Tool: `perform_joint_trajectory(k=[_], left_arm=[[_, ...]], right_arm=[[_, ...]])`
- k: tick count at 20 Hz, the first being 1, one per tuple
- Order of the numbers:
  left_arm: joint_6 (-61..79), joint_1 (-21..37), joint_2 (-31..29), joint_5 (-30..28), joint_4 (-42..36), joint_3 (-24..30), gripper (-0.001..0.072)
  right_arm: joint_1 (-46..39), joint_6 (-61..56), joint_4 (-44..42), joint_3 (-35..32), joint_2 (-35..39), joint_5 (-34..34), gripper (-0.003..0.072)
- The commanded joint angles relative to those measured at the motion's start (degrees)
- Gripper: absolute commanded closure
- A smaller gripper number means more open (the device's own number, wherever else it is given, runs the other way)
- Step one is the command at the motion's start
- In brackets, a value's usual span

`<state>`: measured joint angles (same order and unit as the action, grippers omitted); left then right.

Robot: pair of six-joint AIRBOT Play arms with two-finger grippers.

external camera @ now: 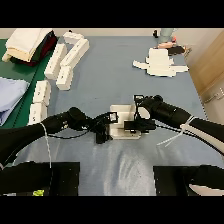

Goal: Fold the box.

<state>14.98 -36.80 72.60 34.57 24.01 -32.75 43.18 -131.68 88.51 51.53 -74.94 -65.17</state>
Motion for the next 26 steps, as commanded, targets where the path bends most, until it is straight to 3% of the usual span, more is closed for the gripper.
perform_joint_trajectory(k=[1, 2, 3, 4, 6, 12, 14, 18, 23, 24, 25, 26], left_arm=[[0.0, 0.0, 0.0, 0.0, 0.0, 0.0, 0.0346], [0.0, 0.0, 0.0, 0.0, 0.0, 0.0, 0.0345], [0.0, 0.0, 0.0, 0.0, 0.0, 0.0, 0.0346], [0.0, 0.0, 0.0, 0.0, 0.0, 0.0, 0.0346], [0.0, 0.0, 0.0, 0.0, 0.0, 0.0, 0.0345], [0.0, 0.0, 0.0, 0.0, 0.0, 0.0, 0.0346], [0.0, 0.0, 0.0, 0.0, 0.0, 0.0, 0.0346], [0.0, 0.0, 0.0, 0.0, 0.0, 0.0, 0.0345], [0.0, 0.0, 0.0, 0.0, 0.0, 0.0, 0.0346], [0.0, 0.0, 0.0, 0.0, 0.0, 0.0, 0.0346], [0.0, 0.0, 0.0, 0.0, 0.0, 0.0, 0.0346], [0.0, 0.0, 0.0, 0.0, 0.0, 0.0, 0.0345]], right_arm=[[0.9, -6.2, 4.3, 1.2, -2.1, -3.6, 0.0391], [0.9, -6.5, 4.9, 1.2, -2.1, -3.8, 0.0462], [0.9, -7.1, 5.5, 1.2, -2.1, -4.4, 0.0480], [0.9, -7.2, 6.0, 1.2, -2.1, -5.1, 0.0583], [0.9, -7.2, 6.5, 1.2, -2.1, -5.6, 0.0683], [0.9, -6.4, 6.4, 1.3, -2.1, -4.8, 0.0678], [0.9, -6.3, 6.1, 1.4, -2.0, -5.4, 0.0295], [0.9, -5.2, 6.2, 1.7, 0.7, -8.1, 0.0216], [0.7, -4.6, 5.8, 2.3, 10.9, -8.3, 0.0223], [0.3, -4.4, 6.3, 2.3, 13.7, -8.3, 0.0302], [-0.5, -3.4, 6.8, 2.3, 16.0, -8.3, 0.0516], [-2.5, -1.6, 6.8, 2.3, 17.8, -8.3, 0.0664]])
